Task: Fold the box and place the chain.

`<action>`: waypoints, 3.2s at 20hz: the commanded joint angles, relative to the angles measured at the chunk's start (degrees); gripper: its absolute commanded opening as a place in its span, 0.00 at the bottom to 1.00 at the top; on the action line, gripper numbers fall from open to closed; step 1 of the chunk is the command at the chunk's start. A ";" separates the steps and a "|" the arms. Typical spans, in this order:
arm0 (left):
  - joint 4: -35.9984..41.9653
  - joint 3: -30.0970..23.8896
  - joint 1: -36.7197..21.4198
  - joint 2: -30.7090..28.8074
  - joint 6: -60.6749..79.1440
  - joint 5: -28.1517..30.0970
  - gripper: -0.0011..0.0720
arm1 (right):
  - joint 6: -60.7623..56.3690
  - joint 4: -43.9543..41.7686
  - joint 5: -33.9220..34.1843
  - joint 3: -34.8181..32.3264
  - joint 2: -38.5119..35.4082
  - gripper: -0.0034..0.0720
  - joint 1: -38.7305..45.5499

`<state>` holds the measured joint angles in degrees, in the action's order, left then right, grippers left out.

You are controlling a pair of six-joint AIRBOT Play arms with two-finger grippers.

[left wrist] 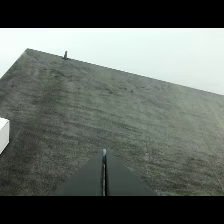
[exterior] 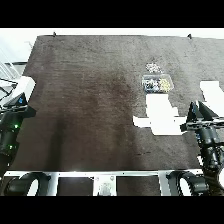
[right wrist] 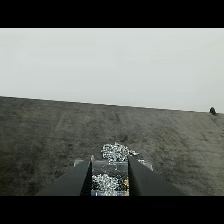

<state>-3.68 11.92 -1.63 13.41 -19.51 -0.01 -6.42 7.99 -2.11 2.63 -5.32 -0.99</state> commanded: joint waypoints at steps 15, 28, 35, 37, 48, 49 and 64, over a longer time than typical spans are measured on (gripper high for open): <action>-0.02 -0.02 -0.02 0.00 0.00 0.02 0.04 | -2.60 -7.26 9.27 14.97 28.46 0.49 4.87; -0.02 -0.02 -0.02 0.00 0.00 0.02 0.04 | -45.40 41.68 -56.48 48.15 63.80 0.61 52.68; -0.02 -0.02 -0.02 0.00 0.00 -0.24 0.04 | -45.33 49.29 -81.37 66.18 87.78 0.73 51.76; -0.02 -0.02 -0.02 0.00 0.00 -0.22 0.04 | -43.82 52.06 -81.29 66.55 91.52 0.73 51.17; -0.02 0.00 -0.02 0.00 0.00 -0.22 0.04 | -39.43 52.30 -81.07 66.07 99.38 0.72 46.82; -0.02 0.00 -0.02 0.00 0.00 -0.26 0.04 | -39.39 52.28 -81.13 65.85 99.91 0.72 46.36; -0.02 -0.02 -0.02 0.00 0.00 -0.44 0.04 | -31.85 42.58 -81.00 56.22 98.33 0.06 45.72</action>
<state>-3.70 11.92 -1.63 13.41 -19.51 -0.45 -39.79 54.17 -83.05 61.91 94.50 44.77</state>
